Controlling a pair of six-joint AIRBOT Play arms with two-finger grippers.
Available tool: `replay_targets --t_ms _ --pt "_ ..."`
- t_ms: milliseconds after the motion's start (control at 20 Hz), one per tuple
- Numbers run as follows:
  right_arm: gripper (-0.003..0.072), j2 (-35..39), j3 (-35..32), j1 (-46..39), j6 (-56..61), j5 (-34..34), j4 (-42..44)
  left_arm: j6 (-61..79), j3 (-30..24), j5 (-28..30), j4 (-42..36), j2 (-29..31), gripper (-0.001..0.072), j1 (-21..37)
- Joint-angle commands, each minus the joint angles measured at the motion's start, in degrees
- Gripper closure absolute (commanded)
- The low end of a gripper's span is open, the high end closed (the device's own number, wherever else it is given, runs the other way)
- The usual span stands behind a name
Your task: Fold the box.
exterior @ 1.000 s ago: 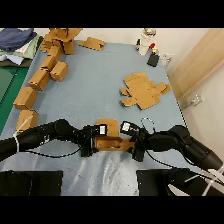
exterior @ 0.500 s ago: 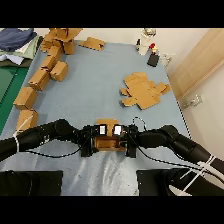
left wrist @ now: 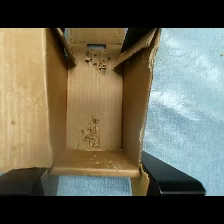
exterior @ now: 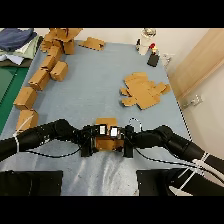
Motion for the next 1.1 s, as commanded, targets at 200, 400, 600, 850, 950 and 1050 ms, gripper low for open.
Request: replay_targets --t_ms 200,400,600,850,950,1050 --pt "0.0098 0.6 0.2 0.3 5.6 -0.8 -4.2 0.0 0.0 0.0 0.0 0.0 0.0243 0.0" --pt "0.0625 6.4 5.3 0.3 34.3 -19.0 -28.0 0.0 0.0 0.0 0.0 0.0 0.0243 0.0" --pt "0.0683 12.9 6.8 -3.6 60.6 -30.8 -42.6 0.0 0.0 0.0 0.0 0.0 0.0243 0.0" --pt "0.0683 10.1 3.8 -15.3 70.7 -25.2 -30.9 0.0 0.0 0.0 0.0 0.0 0.0243 0.0" --pt "0.0683 7.6 1.3 -15.8 67.1 -20.1 -22.4 0.0 0.0 0.0 0.0 0.0 0.0243 0.0" --pt "0.0683 5.6 -0.3 -15.6 61.8 -15.5 -9.8 0.0 0.0 0.0 0.0 0.0 0.0243 0.0"
